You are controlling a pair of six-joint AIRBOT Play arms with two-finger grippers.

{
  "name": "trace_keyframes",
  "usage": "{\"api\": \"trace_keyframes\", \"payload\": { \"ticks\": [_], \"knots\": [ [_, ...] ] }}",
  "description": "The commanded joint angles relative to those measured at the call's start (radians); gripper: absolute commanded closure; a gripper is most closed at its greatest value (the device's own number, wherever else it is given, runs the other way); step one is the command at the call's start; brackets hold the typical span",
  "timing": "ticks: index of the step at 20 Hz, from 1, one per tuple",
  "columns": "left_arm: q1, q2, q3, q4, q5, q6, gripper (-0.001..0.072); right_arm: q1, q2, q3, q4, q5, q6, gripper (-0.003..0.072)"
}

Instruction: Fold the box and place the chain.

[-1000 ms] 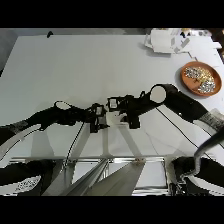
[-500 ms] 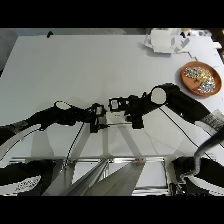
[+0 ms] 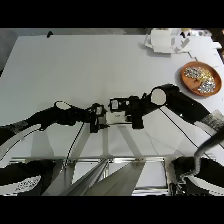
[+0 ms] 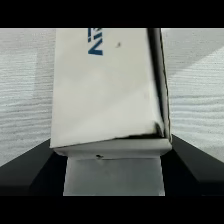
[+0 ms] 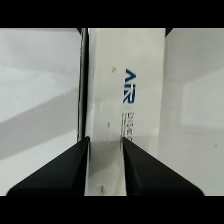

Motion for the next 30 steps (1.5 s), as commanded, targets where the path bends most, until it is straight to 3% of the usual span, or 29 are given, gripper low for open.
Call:
{"api": "trace_keyframes", "payload": {
  "ticks": [1,11,12,13,14,25,30],
  "knots": [
    [0.0,0.0,0.001,0.0,0.0,0.0,0.0657,0.0,0.001,-0.024,0.018,0.004,0.006,0.0364],
    [0.0,0.0,0.001,0.0,0.0,0.0,0.0657,0.0,0.079,-0.023,0.109,-0.008,-0.026,0.0355],
    [0.0,0.0,0.001,0.001,0.0,0.0,0.0657,0.0,0.077,-0.023,0.136,-0.011,-0.035,0.042],
    [0.0,0.0,0.001,0.0,0.0,0.0,0.0657,0.0,0.074,-0.023,0.158,-0.023,-0.047,0.0608],
    [0.0,0.0,0.001,0.001,0.0,0.0,0.0657,0.0,0.067,-0.024,0.17,-0.04,-0.048,0.0669],
    [0.0,0.0,0.001,0.0,0.0,0.0,0.0657,0.0,-0.036,-0.036,0.179,-0.003,-0.044,0.0669],
    [0.0,0.0,0.001,0.001,0.0,0.0,0.0657,0.0,-0.037,-0.083,0.177,-0.053,-0.044,0.0669]
  ]
}}
